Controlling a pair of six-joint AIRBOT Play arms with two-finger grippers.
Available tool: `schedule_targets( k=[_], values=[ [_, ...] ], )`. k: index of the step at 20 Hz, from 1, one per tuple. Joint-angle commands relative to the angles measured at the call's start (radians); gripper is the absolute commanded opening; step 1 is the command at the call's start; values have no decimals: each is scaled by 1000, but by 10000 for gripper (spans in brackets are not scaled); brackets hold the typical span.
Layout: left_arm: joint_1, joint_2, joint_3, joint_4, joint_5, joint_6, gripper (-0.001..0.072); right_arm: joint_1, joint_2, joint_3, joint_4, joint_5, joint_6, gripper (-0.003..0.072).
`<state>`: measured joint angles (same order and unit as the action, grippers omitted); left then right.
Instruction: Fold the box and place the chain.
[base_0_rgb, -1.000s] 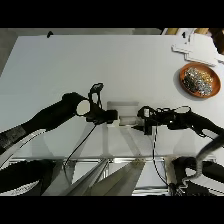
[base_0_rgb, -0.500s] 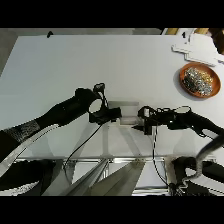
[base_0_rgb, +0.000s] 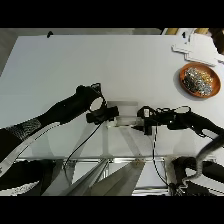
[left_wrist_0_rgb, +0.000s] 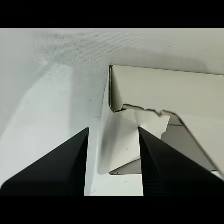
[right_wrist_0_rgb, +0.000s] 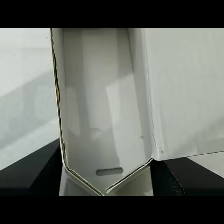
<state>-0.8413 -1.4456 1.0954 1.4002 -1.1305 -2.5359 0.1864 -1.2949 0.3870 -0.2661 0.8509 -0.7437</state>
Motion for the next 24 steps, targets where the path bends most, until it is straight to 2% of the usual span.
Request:
schedule_targets(
  k=[1, 4, 7, 9, 16, 22, 24],
  values=[
    [2, 1, 19, -15, -11, -3, 338, 0, 0, 0, -1, -2, 2, 418],
    [-1, 1, 58, -16, -37, 4, 338, 0, 0, 0, 0, -2, 2, 418],
    [2, -13, 97, 0, -150, 48, 339, 0, 0, 0, 0, -2, 2, 418],
    [2, -32, 97, 14, -181, 49, 339, 0, 0, 0, -1, -2, 2, 418],
    [-24, -110, 97, 4, -37, 76, 339, 0, 0, 0, -1, -2, 2, 418],
    [-39, -143, 97, 11, -28, 74, 336, 0, 0, 0, -1, -2, 2, 418],
    [-42, -145, 97, 18, -28, 56, 305, 0, 0, 0, -1, -2, 2, 418]
  ],
)
